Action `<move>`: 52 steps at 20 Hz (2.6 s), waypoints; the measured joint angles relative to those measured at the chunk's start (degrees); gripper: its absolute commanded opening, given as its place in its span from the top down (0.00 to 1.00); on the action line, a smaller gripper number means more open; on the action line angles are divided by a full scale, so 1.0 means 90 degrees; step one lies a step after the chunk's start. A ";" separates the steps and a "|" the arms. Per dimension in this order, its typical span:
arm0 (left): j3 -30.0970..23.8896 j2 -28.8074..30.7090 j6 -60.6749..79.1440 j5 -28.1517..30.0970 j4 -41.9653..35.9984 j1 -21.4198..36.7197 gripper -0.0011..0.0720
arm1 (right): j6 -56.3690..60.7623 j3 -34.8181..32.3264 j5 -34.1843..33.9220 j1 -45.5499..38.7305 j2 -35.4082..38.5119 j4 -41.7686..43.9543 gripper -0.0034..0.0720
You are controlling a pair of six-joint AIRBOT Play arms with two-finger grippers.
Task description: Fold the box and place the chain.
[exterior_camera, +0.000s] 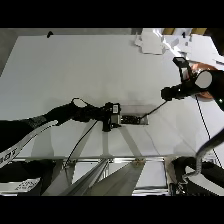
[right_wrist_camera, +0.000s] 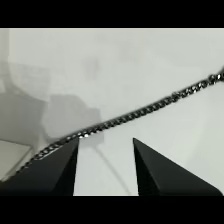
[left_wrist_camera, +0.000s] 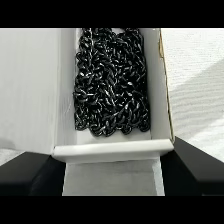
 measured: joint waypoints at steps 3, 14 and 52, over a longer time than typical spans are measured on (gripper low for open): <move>-0.0002 0.0000 0.0000 0.0000 0.0000 0.0000 0.70 | 0.0041 -0.0015 0.0046 -0.0109 -0.0512 -0.0078 0.44; -0.0002 0.0000 -0.0002 -0.0002 -0.0002 0.0000 0.70 | 0.0061 -0.0017 -0.0253 -0.0177 -0.1428 -0.0158 0.56; -0.0002 0.0000 -0.0002 -0.0002 -0.0002 0.0000 0.70 | -0.0614 -0.0022 0.1297 0.1967 0.2186 0.1948 0.93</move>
